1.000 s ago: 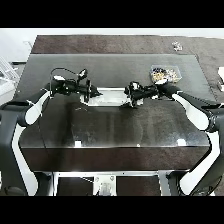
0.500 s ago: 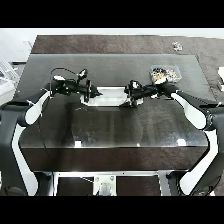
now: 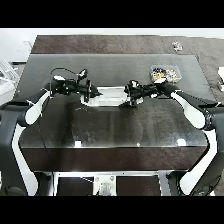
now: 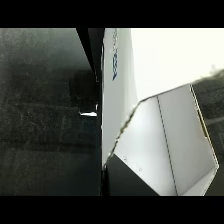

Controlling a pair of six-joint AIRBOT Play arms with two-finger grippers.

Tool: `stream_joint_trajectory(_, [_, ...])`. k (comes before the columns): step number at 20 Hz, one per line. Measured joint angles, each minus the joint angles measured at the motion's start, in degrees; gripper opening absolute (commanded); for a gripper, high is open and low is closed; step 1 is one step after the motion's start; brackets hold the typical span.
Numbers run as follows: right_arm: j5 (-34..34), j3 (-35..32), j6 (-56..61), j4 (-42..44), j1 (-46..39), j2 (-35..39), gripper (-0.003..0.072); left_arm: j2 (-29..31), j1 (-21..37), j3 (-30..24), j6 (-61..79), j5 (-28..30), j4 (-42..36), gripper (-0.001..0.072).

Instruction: Fold the box and place the chain.

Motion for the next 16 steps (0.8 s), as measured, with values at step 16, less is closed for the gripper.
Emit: stream_joint_trajectory(16, [4.57,1.88,2.84,-0.92,-0.31,-1.14,0.0685,0.0,-0.02,0.0,0.02,-0.04,0.02,0.0022])
